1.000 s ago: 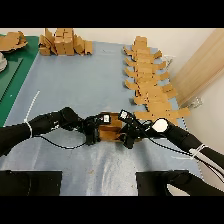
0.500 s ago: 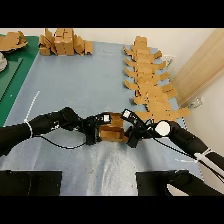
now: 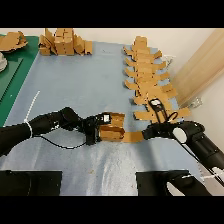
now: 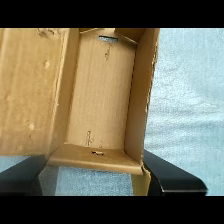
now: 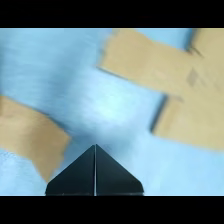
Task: Fold the box.
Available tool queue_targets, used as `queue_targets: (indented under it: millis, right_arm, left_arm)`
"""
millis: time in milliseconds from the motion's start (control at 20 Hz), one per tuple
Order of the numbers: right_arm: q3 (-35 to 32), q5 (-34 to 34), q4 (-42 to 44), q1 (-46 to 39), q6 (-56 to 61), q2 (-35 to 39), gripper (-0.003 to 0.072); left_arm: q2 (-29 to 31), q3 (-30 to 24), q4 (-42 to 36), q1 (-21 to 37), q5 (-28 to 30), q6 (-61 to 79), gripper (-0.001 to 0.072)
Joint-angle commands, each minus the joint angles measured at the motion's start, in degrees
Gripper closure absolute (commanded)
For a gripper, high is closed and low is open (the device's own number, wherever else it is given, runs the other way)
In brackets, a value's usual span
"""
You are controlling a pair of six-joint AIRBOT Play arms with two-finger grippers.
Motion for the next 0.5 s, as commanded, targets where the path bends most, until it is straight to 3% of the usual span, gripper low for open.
queue_targets:
  millis: [0,200,450]
  right_arm:
    - [-0.66,7.13,0.35,-7.15,15.63,2.51,0.0683]
    - [-2.82,0.35,22.14,-8.85,6.05,-4.33,0.0683]
    - [-3.69,-5.33,36.3,-7.23,-3.91,-15.85,0.0683]
  left_arm:
    - [-0.02,0.0,0.02,-0.02,0.02,0.04,0.0105]
    - [-0.02,0.0,0.02,-0.02,0.02,0.04,0.0105]
    - [-0.02,0.0,0.02,-0.02,0.02,0.04,0.0105]
